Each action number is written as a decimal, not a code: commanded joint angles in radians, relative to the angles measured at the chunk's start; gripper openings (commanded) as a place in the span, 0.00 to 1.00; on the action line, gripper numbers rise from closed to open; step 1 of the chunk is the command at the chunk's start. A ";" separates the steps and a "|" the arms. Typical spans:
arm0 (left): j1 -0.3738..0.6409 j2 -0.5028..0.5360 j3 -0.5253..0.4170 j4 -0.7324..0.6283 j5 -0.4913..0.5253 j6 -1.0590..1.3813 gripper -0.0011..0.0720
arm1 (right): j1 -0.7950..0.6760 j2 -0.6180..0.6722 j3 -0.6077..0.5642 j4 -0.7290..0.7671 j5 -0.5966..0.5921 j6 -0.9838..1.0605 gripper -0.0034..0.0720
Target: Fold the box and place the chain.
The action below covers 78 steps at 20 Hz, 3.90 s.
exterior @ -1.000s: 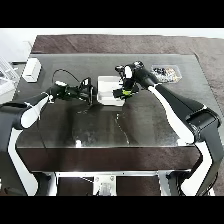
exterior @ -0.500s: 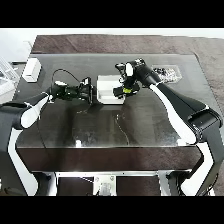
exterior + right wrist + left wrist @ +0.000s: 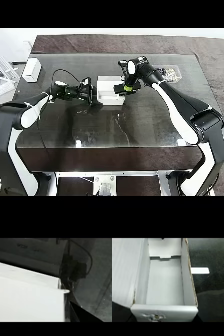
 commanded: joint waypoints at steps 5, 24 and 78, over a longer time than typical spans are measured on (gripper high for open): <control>0.000 0.000 0.000 0.001 0.002 0.001 0.33 | 0.019 0.000 0.001 0.019 -0.009 0.180 0.49; 0.000 0.000 0.000 0.001 0.002 0.001 0.33 | -0.007 -0.036 0.005 0.060 0.010 0.192 0.62; 0.000 0.000 0.000 0.001 0.007 0.000 0.33 | -0.005 0.085 0.095 -0.026 -0.057 0.024 0.64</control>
